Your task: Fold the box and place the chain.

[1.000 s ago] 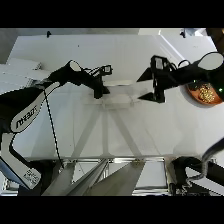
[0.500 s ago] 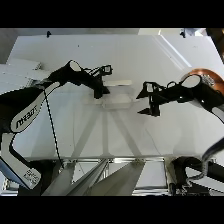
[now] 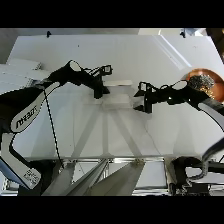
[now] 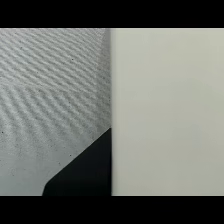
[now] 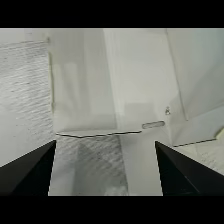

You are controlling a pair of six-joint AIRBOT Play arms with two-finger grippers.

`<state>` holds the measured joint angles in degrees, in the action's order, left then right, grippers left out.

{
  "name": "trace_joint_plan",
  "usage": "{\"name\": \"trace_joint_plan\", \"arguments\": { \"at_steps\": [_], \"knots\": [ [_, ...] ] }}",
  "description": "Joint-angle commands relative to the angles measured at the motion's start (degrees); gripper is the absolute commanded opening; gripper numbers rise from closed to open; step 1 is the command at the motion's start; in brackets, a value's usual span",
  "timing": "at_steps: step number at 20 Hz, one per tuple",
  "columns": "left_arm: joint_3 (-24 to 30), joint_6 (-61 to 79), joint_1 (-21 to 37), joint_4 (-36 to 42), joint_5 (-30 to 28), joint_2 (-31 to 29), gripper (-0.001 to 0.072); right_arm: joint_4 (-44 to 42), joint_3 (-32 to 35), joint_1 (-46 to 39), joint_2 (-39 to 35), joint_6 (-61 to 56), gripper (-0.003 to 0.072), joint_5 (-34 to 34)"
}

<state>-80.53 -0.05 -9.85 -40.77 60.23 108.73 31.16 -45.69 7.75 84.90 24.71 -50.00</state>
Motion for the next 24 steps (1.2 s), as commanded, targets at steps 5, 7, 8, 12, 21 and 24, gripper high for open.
{"name": "trace_joint_plan", "arguments": {
  "at_steps": [5,7,8,12,21,24],
  "knots": [
    [0.0,0.0,0.0,0.0,0.0,0.0,0.0016,-6.0,0.0,0.0,1.6,-3.5,0.0697,5.7],
    [0.0,0.0,0.0,0.0,0.0,0.0,0.0016,-6.0,0.0,0.0,1.5,-4.9,0.0697,5.7],
    [0.0,0.0,0.0,0.0,0.0,0.0,0.0016,-6.0,0.0,0.0,1.4,-5.5,0.0697,5.7],
    [0.0,0.0,0.0,0.0,0.0,0.0,0.0016,-6.2,0.0,0.0,1.3,-8.0,0.0697,5.7],
    [0.0,0.0,0.0,0.0,0.0,0.0,0.0016,-8.4,0.0,0.0,-2.0,-6.4,0.0697,6.6],
    [0.0,0.0,0.0,0.0,0.0,0.0,0.0016,-9.2,0.0,0.0,-2.0,-4.3,0.0697,6.8]
  ]
}}
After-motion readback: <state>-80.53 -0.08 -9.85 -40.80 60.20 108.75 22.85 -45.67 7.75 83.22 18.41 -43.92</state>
